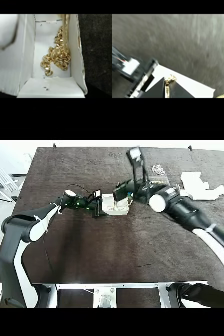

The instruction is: Fold the box and place the chain.

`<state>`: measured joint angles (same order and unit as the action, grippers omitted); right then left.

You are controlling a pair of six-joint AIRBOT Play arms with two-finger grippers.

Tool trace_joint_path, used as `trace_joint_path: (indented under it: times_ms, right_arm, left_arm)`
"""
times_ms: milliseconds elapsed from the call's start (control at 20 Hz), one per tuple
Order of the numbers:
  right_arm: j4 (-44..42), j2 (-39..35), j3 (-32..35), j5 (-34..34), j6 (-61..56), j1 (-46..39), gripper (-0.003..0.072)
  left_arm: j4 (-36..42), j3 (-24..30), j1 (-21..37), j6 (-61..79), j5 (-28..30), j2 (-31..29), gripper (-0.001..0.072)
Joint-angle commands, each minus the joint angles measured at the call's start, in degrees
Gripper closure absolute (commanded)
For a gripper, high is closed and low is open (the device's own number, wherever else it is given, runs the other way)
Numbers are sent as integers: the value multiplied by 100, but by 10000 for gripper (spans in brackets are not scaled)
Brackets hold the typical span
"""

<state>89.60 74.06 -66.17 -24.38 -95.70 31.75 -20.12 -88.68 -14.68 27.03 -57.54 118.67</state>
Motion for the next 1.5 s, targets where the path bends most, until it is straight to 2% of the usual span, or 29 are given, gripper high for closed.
trace_joint_path:
  times_ms: [0,50,100,150,200,250,300,450,600,700,900,1100,1200,1400,1450]
  right_arm:
    - [-22,654,737,1143,-404,-92,681]
    - [-26,896,765,1176,-487,-127,680]
    - [-63,1108,763,1178,-505,-146,638]
    - [-79,1241,761,1174,-507,-162,353]
    - [-81,1259,761,1176,-501,-186,214]
    - [-79,1213,750,1176,-468,-232,265]
    - [-79,1137,743,1176,-459,-317,268]
    - [-37,796,745,1172,-457,-702,266]
    - [-94,686,745,1178,-485,-1410,232]
    - [-284,973,702,1320,-479,-1941,163]
    - [-415,1947,109,1213,-457,-2524,162]
    - [-535,2721,-660,1121,-457,-2551,163]
    - [-750,3012,-1027,839,-378,-2553,163]
    - [-2068,3289,-1436,393,1003,-2551,179]
    - [-2465,3329,-1473,391,1362,-2551,212]
  left_arm:
    - [-2,-4,2,2,0,2,358]
    - [-2,-4,2,2,2,2,358]
    - [-2,-4,2,2,2,2,358]
    - [-2,-4,2,2,0,2,358]
    - [-2,-4,2,2,2,2,358]
    - [-2,-4,2,2,2,2,358]
    - [0,-4,2,2,2,2,358]
    - [-2,-4,2,2,2,2,359]
    - [-2,-4,2,2,2,2,358]
    - [-2,-4,2,2,2,2,358]
    - [-2,-4,2,2,2,2,358]
    - [-2,-4,2,2,2,2,359]
    - [-2,-4,2,2,2,2,358]
    - [-2,-4,2,2,2,2,359]
    - [-2,-4,2,2,2,2,358]
